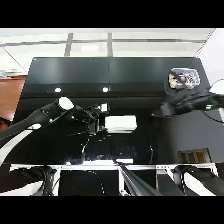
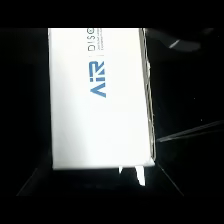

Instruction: Fold the box and place the chain.

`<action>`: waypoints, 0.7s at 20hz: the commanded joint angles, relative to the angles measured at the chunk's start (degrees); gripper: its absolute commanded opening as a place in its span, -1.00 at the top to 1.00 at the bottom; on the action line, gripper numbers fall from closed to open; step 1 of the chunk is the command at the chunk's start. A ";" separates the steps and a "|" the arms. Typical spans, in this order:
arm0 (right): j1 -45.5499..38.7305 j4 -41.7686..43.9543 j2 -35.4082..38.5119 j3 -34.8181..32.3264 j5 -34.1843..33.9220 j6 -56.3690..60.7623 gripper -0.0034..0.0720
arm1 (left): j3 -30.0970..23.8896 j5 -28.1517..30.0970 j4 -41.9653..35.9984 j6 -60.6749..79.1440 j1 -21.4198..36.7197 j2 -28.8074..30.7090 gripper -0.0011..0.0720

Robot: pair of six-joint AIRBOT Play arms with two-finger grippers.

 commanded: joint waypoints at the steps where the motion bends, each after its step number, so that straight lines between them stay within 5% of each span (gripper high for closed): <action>1: -9.99 -11.26 6.51 0.85 3.48 2.12 0.87 | 2.03 -4.31 5.55 -8.92 1.03 3.10 -0.98; 3: -13.60 -10.97 7.78 0.50 2.86 2.10 0.87 | 3.39 -7.08 3.78 -10.16 0.46 5.42 -0.98; 6: -14.29 -10.43 7.82 -0.35 -0.94 2.08 0.87 | 6.23 -3.28 -3.91 -10.23 -2.67 5.49 -0.98; 14: -14.29 -9.44 7.80 -6.05 -5.46 -0.11 0.87 | 14.95 2.71 -5.09 -13.07 -12.55 -6.82 -0.96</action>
